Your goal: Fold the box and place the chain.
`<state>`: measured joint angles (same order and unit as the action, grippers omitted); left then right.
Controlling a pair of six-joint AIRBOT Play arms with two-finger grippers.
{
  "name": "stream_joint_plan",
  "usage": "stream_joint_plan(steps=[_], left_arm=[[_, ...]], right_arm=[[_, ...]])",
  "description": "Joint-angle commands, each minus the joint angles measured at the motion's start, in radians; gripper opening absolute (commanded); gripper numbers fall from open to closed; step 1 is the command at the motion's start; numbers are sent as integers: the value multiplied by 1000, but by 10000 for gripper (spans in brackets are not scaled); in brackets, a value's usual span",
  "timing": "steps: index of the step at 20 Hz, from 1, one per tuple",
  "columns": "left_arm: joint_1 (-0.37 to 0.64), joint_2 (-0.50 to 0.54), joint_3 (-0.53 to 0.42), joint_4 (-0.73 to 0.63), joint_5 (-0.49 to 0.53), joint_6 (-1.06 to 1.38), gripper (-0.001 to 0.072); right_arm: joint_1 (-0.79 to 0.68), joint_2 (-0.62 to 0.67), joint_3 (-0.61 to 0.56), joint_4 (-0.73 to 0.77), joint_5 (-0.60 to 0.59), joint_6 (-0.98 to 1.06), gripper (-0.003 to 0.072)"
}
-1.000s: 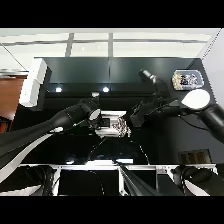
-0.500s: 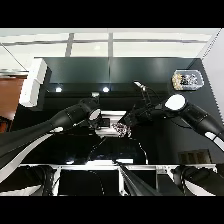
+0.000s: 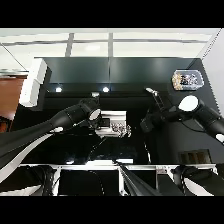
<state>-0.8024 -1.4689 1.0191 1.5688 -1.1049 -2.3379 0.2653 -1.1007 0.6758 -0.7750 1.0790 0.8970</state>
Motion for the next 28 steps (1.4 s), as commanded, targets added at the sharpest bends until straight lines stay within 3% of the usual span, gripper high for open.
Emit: stream_joint_plan(steps=[1,4,9,14,17,22,26,28], left_arm=[[0,-1,0,0,1,0,34],[0,-1,0,0,1,0,34],[1,-1,0,0,1,0,34],[0,-1,0,0,1,0,34],[1,-1,0,0,1,0,35],[0,-1,0,0,1,0,34],[0,-1,0,0,1,0,35],[0,-1,0,-6,1,0,34]], right_arm=[[13,13,-119,-7,-172,-157,709],[82,9,-166,-15,-257,-334,708],[177,9,-217,2,-375,-798,707],[180,-24,-217,213,-465,-975,706],[185,-75,-217,277,-470,-984,706],[237,-83,-215,272,-591,-973,705],[237,-84,-215,269,-608,-953,704],[237,-84,-215,269,-613,-945,539]])
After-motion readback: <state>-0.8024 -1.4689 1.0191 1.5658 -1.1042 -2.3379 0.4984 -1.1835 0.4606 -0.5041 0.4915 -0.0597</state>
